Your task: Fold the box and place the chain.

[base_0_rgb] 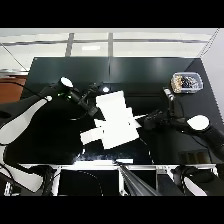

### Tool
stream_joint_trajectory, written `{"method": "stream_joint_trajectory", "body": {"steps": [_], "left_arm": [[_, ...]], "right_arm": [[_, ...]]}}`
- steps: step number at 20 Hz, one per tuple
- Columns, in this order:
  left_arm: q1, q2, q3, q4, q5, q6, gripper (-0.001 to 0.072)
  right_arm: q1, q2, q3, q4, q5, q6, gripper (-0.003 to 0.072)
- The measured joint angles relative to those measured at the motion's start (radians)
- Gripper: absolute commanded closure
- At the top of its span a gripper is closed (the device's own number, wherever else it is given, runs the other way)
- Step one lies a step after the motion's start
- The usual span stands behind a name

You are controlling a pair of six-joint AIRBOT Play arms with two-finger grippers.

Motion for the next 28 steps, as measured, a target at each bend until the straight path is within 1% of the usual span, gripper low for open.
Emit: {"method": "stream_joint_trajectory", "body": {"steps": [3, 5, 7, 9, 12, 16, 21, 23, 28], "left_arm": [[-0.014, 0.050, 0.016, 0.065, 0.028, 0.036, 0.0688], [-0.049, 0.124, 0.013, 0.135, 0.094, 0.079, 0.0686], [-0.097, 0.207, -0.016, 0.199, 0.228, 0.137, 0.0682], [-0.136, 0.263, -0.056, 0.201, 0.353, 0.222, 0.0682], [-0.162, 0.293, -0.114, 0.155, 0.413, 0.383, 0.0683], [-0.185, 0.276, -0.180, 0.126, 0.458, 0.511, 0.0683], [-0.200, 0.252, -0.203, 0.178, 0.482, 0.565, 0.0682], [-0.202, 0.249, -0.206, 0.196, 0.496, 0.573, 0.0682], [-0.203, 0.246, -0.208, 0.219, 0.500, 0.580, 0.0682]], "right_arm": [[-0.078, 0.011, 0.091, -0.148, 0.088, -0.025, 0.0045], [-0.109, 0.015, 0.143, -0.277, 0.146, -0.094, 0.0045], [-0.125, 0.017, 0.172, -0.376, 0.178, -0.175, 0.0046], [-0.133, 0.018, 0.187, -0.433, 0.199, -0.256, 0.0046], [-0.131, 0.019, 0.190, -0.452, 0.214, -0.365, 0.0046], [-0.089, 0.016, 0.158, -0.449, 0.203, -0.491, 0.0046], [-0.002, -0.007, 0.080, -0.414, 0.182, -0.565, 0.0047], [0.047, -0.026, 0.050, -0.395, 0.156, -0.597, 0.0047], [0.153, -0.089, 0.020, -0.367, 0.089, -0.653, 0.0048]]}}
